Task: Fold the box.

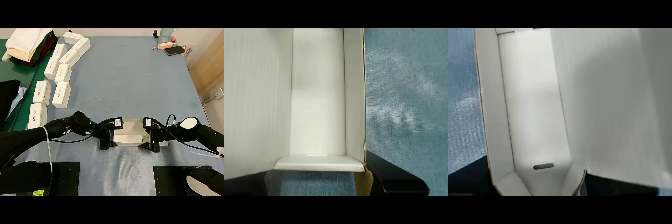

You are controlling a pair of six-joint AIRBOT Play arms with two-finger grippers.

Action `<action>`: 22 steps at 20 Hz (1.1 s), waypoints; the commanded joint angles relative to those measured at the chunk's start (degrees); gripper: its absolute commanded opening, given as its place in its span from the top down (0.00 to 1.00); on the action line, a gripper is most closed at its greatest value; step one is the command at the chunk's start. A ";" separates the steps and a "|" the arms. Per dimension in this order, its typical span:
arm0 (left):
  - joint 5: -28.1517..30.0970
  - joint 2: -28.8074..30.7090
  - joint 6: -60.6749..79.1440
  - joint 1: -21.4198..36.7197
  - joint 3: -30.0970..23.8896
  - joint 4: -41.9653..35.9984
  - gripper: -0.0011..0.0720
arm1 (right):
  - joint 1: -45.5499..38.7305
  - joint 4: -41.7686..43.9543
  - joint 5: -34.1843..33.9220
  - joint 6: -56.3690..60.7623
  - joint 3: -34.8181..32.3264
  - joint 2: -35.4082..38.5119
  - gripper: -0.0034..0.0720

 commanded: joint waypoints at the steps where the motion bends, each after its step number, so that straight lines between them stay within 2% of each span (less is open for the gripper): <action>1: 0.28 -0.02 0.02 0.02 -0.02 -0.02 0.26 | -0.04 -0.07 1.77 0.28 0.04 0.59 0.00; 4: 0.31 -0.02 0.02 0.02 -0.02 -0.02 0.26 | -0.07 -2.69 1.81 0.94 0.04 1.73 0.00; 6: 0.28 -0.02 0.02 0.02 -0.02 -0.02 0.26 | -0.42 -7.28 3.56 6.49 0.04 4.61 0.00; 9: 0.28 -0.02 0.02 0.02 -0.02 -0.02 0.26 | -2.60 -13.33 6.38 12.41 0.04 11.45 0.00; 12: 0.28 -0.02 0.02 0.02 -0.02 -0.02 0.26 | -5.84 -14.73 8.41 18.03 0.04 20.13 0.00; 15: 0.28 -0.02 0.02 0.02 -0.02 -0.02 0.26 | -6.54 -12.15 10.10 32.24 0.04 28.59 0.00; 17: 0.26 -0.02 0.02 0.02 -0.02 -0.02 0.26 | -6.47 -4.74 10.38 46.66 0.04 33.44 0.00; 18: 0.28 -0.02 0.02 0.02 -0.02 -0.02 0.26 | -6.47 -0.48 10.34 57.92 0.04 35.17 0.00; 20: 0.28 -0.02 0.02 0.02 -0.02 -0.02 0.26 | -6.45 2.51 11.89 74.95 0.04 36.65 0.01; 22: 0.26 -0.02 0.02 0.02 -0.02 -0.02 0.26 | -6.45 2.67 15.10 81.50 0.02 36.30 0.02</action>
